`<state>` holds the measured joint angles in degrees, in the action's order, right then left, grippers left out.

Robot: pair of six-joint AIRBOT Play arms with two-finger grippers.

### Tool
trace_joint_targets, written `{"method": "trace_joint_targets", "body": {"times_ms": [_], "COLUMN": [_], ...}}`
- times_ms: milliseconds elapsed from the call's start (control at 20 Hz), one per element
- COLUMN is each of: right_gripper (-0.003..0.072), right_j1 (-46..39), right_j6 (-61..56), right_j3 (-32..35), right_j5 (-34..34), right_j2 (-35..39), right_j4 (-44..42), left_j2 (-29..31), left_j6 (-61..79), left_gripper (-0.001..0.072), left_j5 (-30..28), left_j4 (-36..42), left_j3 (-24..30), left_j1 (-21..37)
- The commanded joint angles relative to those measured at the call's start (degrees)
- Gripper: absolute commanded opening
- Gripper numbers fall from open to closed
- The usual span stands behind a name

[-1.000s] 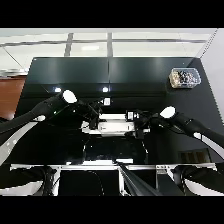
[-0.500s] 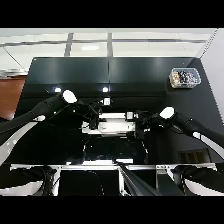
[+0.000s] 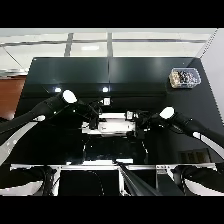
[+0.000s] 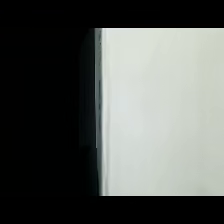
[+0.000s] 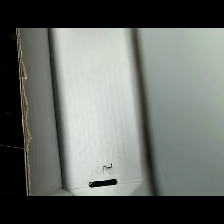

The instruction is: Fold the box and place the chain.

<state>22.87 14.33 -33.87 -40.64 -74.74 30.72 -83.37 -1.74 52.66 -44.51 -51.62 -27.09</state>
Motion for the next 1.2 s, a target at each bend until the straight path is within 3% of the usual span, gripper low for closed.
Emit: {"method": "trace_joint_targets", "body": {"times_ms": [0,250,300,450,500,600,650,700,850,1000,1050,1100,1150], "right_gripper": [0.0702,0.0699,0.0595,0.0584,0.0500,0.0390,0.0320,0.0296,0.0297,0.0297,0.0296,0.0296,0.0295], "right_j1": [0.04,2.62,2.60,2.49,2.49,2.49,2.49,2.49,2.49,2.49,2.49,2.49,2.49], "right_j6": [-0.17,-2.21,-2.82,-2.99,-2.99,-2.97,-2.97,-2.97,-2.99,-2.97,-2.97,-2.97,-2.95], "right_j3": [-0.11,-0.17,-0.17,-0.17,-0.17,-0.17,-0.17,-0.17,-0.17,-0.17,-0.17,-0.17,-0.17], "right_j5": [0.02,1.31,1.99,2.29,2.29,2.29,2.29,2.27,2.32,2.29,2.29,2.29,2.29], "right_j2": [-0.09,-0.42,-0.42,-0.42,-0.42,-0.42,-0.42,-0.42,-0.42,-0.42,-0.42,-0.42,-0.42], "right_j4": [0.09,4.44,4.22,3.82,3.82,3.85,3.85,3.85,3.85,3.87,3.87,3.87,3.87], "left_j2": [-0.02,-0.02,-0.02,-0.02,0.07,1.20,2.49,4.09,10.34,14.62,14.56,14.21,13.70], "left_j6": [0.04,0.02,0.02,0.02,-0.20,-2.43,-7.78,-12.57,-24.46,-36.33,-41.24,-45.16,-46.23], "left_gripper": [0.0028,0.0027,0.0028,0.0028,0.0057,0.0525,0.0636,0.0703,0.0703,0.0681,0.0644,0.0425,0.0014], "left_j5": [0.07,-0.02,-0.02,0.02,0.11,-0.11,0.00,0.61,8.79,21.42,26.14,29.24,30.86], "left_j4": [0.00,0.00,0.00,0.00,-0.02,-2.01,-5.09,-8.59,-19.04,-18.47,-16.33,-13.38,-8.81], "left_j3": [-0.07,-0.07,-0.07,-0.07,-0.07,-0.50,-1.42,-2.49,-5.49,-5.75,-5.62,-4.85,-3.37], "left_j1": [0.00,0.00,0.00,0.00,0.00,0.44,1.09,1.81,4.44,7.15,7.48,7.48,7.21]}}
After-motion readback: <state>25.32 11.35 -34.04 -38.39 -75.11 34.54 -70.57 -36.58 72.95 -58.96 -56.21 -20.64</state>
